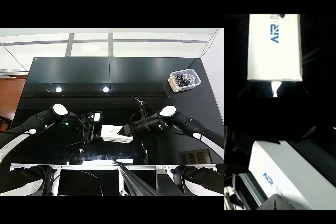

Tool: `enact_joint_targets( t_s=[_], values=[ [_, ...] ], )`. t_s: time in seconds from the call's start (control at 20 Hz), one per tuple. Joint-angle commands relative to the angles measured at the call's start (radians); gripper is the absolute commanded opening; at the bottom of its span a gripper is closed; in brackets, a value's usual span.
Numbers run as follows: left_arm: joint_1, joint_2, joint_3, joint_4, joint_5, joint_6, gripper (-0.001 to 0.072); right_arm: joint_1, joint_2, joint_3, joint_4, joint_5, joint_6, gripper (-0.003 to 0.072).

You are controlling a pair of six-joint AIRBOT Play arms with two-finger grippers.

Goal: Fold the box and place the chain.

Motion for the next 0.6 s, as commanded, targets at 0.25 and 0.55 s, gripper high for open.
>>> enact_joint_targets(
  t_s=[0.25,0.55],
  values=[
    [0.001,0.0,0.0,-0.001,0.001,-0.002,0.0515,-0.096,0.192,0.108,-0.085,0.106,0.031,0.0011],
    [0.001,0.076,0.038,0.189,-0.025,-0.304,0.0712,-0.383,0.47,0.167,-0.362,0.256,0.17,0.0011]
  ],
)
